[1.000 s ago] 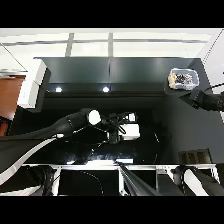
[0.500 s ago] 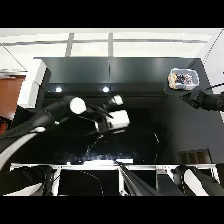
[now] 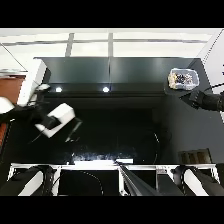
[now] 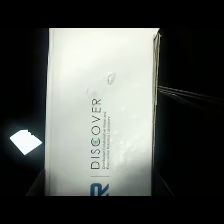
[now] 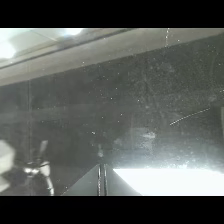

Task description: Fold the box and place the chain.

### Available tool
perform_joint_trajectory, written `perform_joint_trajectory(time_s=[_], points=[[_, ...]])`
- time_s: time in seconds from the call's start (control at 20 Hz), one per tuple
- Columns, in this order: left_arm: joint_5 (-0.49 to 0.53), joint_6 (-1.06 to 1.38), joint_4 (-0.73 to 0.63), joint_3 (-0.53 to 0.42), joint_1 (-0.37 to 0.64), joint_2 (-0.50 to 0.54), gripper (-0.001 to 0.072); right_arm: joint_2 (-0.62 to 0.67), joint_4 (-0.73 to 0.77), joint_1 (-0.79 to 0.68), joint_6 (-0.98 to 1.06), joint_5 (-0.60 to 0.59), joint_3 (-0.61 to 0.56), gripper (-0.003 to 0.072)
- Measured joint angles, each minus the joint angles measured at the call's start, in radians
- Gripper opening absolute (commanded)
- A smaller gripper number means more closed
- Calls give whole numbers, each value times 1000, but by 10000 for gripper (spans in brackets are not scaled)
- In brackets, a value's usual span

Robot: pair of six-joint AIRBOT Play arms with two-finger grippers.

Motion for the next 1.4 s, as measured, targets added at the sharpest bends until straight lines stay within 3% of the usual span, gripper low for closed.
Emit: perform_joint_trajectory(time_s=[0.2, 0.45, 0.65, 1.05, 1.15, 1.25, 1.35, 1.4], points=[[34, 10, 2, -40, 319, 48, 295, 0, 0, 0, -5, 1, 0, 45], [130, 20, 20, -51, 533, -14, 295, 0, 0, 0, -6, 2, 0, 45], [243, 66, -16, -51, 595, -86, 296, 0, 0, 0, -5, 2, 0, 45], [371, 249, -153, -16, 618, -164, 301, 0, 0, 0, 39, 8, 0, 45], [379, 290, -191, -13, 613, -179, 391, 0, 0, 0, 44, 8, 0, 45], [382, 317, -209, -11, 603, -201, 413, 0, 0, 0, 44, 8, 0, 45], [386, 332, -222, -11, 591, -222, 713, 0, 0, 0, 46, 11, 0, 45], [392, 335, -229, -11, 583, -230, 713, 0, 0, 0, 46, 13, 0, 45]])
